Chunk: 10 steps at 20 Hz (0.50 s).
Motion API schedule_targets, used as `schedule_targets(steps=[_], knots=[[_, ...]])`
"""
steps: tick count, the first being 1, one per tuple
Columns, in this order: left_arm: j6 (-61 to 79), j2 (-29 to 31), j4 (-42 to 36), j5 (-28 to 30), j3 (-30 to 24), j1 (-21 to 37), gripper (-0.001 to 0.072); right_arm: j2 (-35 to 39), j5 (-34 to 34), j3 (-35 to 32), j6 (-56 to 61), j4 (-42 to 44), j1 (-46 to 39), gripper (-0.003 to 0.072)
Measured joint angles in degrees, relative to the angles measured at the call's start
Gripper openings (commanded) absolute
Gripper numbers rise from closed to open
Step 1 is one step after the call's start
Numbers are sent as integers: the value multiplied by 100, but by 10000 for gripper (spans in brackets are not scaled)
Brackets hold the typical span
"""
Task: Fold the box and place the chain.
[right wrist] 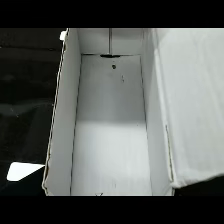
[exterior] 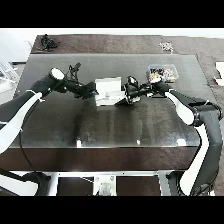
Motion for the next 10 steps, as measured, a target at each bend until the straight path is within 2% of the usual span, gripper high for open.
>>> schedule_targets(steps=[10], knots=[[-247, -4, 343, -55, 44, -94, 307, 0, 2, 0, -2, -2, 0, 590]])
